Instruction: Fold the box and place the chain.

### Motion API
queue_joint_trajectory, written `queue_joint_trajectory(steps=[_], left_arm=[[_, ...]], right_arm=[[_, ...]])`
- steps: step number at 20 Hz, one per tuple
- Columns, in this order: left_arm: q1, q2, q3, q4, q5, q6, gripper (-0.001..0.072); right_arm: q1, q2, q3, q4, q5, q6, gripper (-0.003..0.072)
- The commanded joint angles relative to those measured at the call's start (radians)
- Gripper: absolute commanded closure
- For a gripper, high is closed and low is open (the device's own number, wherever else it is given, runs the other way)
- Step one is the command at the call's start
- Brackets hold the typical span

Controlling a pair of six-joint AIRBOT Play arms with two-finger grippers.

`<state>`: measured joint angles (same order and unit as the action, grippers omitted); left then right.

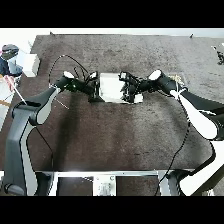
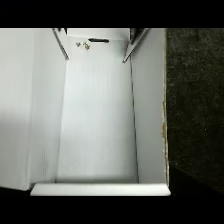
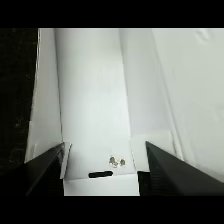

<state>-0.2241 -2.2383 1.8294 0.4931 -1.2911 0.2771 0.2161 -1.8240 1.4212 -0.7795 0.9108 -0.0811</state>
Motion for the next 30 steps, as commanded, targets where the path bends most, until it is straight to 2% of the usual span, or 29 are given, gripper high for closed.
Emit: queue_joint_trajectory(steps=[1,2,3,4,5,7,8,13,14,15,18,19,21,25,28,30], left_arm=[[-0.001,-0.001,0.0,0.0,-0.001,0.0,0.0295],[-0.001,-0.001,0.0,0.0,-0.001,0.0,0.0295],[-0.001,-0.001,0.0,0.0,-0.001,0.0,0.0295],[-0.001,-0.001,0.0,0.0,-0.001,0.0,0.0294],[-0.001,-0.001,0.0,0.0,-0.001,0.0,0.0295],[-0.001,-0.001,0.0,0.0,-0.001,0.0,0.0295],[-0.001,-0.001,0.0,0.0,0.0,0.0,0.0294],[-0.001,-0.001,0.0,0.0,0.0,0.0,0.0294],[-0.001,-0.001,0.0,0.0,0.0,0.0,0.0294],[-0.001,-0.001,0.0,0.0,0.0,0.0,0.0294],[-0.001,-0.001,0.0,0.0,0.001,0.0,0.0294],[-0.001,-0.001,0.0,0.0,0.001,0.0,0.0294],[-0.001,-0.001,0.0,0.0,0.001,0.0,0.0295],[-0.001,-0.001,0.0,0.0,0.001,0.0,0.0294],[0.0,-0.001,0.0,0.0,0.001,0.0,0.0294],[-0.001,-0.001,0.0,0.0,0.001,0.0,0.0294]], right_arm=[[0.003,-0.001,0.0,-0.006,-0.018,-0.014,0.0049],[0.003,-0.001,0.0,-0.013,-0.018,-0.013,0.0049],[0.002,0.0,0.0,-0.026,-0.018,-0.012,0.0094],[0.0,0.001,0.0,-0.038,-0.018,0.005,0.023],[-0.004,0.005,0.0,-0.055,-0.018,0.041,0.0293],[-0.019,0.03,0.0,-0.111,-0.018,0.175,0.051],[-0.031,0.047,0.0,-0.145,-0.018,0.248,0.0538],[-0.123,0.159,0.002,-0.254,0.014,0.719,0.054],[-0.145,0.182,0.002,-0.254,0.043,0.811,0.0594],[-0.17,0.206,0.002,-0.254,0.085,0.902,0.0678],[-0.248,0.227,0.0,-0.253,0.224,1.119,0.0679],[-0.269,0.222,-0.013,-0.246,0.257,1.148,0.0678],[-0.301,0.22,-0.079,-0.205,0.241,1.168,0.0679],[-0.315,0.211,-0.222,-0.122,0.058,1.174,0.0679],[-0.315,0.15,-0.244,-0.034,0.013,1.144,0.0679],[-0.315,0.1,-0.244,0.079,0.013,1.069,0.0679]])
